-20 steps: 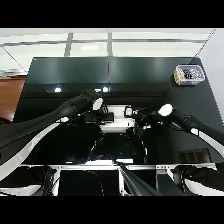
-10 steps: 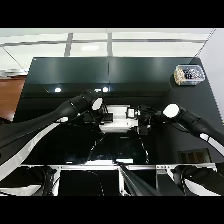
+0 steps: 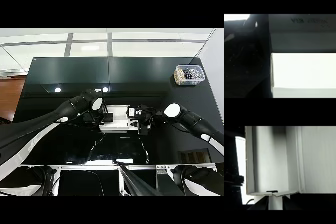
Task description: Fold the box and place the chain.
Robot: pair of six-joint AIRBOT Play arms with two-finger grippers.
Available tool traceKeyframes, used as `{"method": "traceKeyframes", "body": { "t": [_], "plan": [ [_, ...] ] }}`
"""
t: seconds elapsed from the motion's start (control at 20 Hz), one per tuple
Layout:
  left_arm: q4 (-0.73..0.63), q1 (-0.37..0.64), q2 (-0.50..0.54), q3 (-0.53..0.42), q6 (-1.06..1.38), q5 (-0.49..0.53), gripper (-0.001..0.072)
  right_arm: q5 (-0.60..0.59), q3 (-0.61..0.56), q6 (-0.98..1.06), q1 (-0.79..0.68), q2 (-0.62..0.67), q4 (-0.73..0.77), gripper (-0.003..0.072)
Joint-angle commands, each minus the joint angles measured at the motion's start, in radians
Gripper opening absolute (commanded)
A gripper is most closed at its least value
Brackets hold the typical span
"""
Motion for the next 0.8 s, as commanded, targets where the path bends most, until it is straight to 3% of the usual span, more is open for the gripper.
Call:
{"method": "traceKeyframes", "body": {
  "t": [0.0,0.4,0.45,0.5,0.6,0.7,0.75],
  "plan": [
    [-0.005,0.001,0.0,0.001,0.0,0.0,0.0026,0.001,0.0,0.003,0.003,-0.036,0.167,0.0191],
    [-0.005,0.001,0.0,0.001,0.0,0.001,0.0027,-0.018,-0.004,0.019,0.034,-0.085,0.217,0.0188],
    [-0.005,0.001,0.0,0.001,0.0,0.001,0.0027,-0.021,-0.004,0.033,0.034,-0.085,0.217,0.0211],
    [-0.005,0.001,0.0,0.001,0.0,0.001,0.0027,-0.027,-0.004,0.056,0.034,-0.085,0.217,0.0394],
    [-0.005,0.001,0.0,0.001,-0.001,0.002,0.0027,-0.024,-0.004,0.073,0.034,-0.085,0.205,0.014],
    [-0.005,0.001,0.0,0.001,-0.001,0.001,0.0027,-0.028,-0.004,0.089,0.034,-0.085,0.205,0.0366],
    [-0.005,0.001,0.0,0.001,0.0,0.002,0.0027,-0.026,-0.003,0.114,0.034,-0.084,0.188,0.0154]
  ]
}}
